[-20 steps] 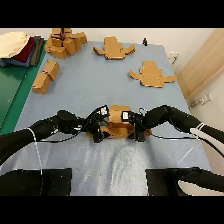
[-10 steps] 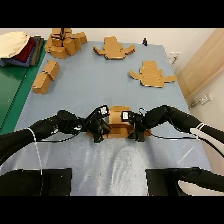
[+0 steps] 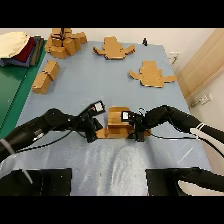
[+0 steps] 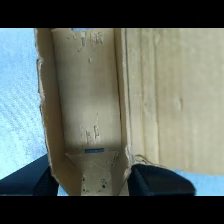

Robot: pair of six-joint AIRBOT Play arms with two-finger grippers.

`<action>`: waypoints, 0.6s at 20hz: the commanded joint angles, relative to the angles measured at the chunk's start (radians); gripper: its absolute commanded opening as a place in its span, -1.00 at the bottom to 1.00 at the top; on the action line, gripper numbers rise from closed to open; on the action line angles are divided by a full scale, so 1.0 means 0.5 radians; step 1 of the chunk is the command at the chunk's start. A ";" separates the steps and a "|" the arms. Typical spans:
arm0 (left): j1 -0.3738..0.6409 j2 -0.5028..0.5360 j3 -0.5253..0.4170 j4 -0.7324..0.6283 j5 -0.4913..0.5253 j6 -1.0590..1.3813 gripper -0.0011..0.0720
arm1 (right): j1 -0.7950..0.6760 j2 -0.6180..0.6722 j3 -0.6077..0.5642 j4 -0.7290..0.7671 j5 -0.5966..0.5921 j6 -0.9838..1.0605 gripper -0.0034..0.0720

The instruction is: Fold the box.

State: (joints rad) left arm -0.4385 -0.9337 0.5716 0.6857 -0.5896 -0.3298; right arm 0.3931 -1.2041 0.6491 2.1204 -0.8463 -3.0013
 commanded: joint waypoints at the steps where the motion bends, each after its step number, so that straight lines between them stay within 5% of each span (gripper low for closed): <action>1: 0.076 0.448 0.001 0.948 -0.096 -1.727 -0.93 | 0.000 0.001 0.000 -0.002 -0.001 0.001 0.46; 3: 0.237 0.567 -0.006 1.283 -0.381 -2.650 -0.93 | 0.000 0.001 0.000 -0.002 0.000 0.001 0.46; 6: 0.374 0.484 -0.089 1.137 -0.642 -2.792 -0.94 | 0.000 0.001 0.000 -0.002 0.000 0.001 0.46; 12: 0.164 0.105 -0.243 0.639 -0.137 -2.733 -0.93 | 0.000 0.001 0.000 -0.002 -0.001 0.001 0.46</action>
State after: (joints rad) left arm -0.3153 -0.8093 0.4725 1.0935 -0.7612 -1.6482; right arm 0.3931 -1.2041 0.6491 2.1197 -0.8467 -3.0013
